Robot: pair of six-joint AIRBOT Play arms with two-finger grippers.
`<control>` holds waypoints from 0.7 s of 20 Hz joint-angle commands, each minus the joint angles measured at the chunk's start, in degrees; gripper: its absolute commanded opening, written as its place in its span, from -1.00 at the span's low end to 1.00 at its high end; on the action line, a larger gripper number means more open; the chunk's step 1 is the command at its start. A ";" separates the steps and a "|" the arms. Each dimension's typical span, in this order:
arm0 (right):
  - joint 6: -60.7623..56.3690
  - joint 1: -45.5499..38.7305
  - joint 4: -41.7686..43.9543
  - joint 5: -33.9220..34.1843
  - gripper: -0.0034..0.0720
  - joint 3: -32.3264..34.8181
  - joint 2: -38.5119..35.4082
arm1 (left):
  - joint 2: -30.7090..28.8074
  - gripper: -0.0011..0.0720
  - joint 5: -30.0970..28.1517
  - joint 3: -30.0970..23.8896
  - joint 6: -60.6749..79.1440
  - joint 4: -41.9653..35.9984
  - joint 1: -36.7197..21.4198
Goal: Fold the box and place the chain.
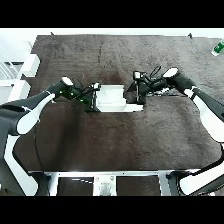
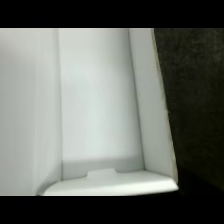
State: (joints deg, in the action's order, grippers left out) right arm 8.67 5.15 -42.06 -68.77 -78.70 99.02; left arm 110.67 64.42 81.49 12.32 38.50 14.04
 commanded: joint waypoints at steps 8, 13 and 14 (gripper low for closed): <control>-3.96 4.57 9.73 -5.92 -0.85 0.07 -2.95 | 0.04 0.31 -0.37 0.00 -0.28 -0.13 0.02; -10.32 6.27 12.96 10.27 -0.86 0.26 -2.95 | 0.04 0.31 -0.37 0.00 -0.28 -0.13 0.02; -11.82 6.23 16.04 11.96 -0.86 0.39 -2.95 | 0.04 0.32 -0.37 0.00 -0.28 -0.13 0.04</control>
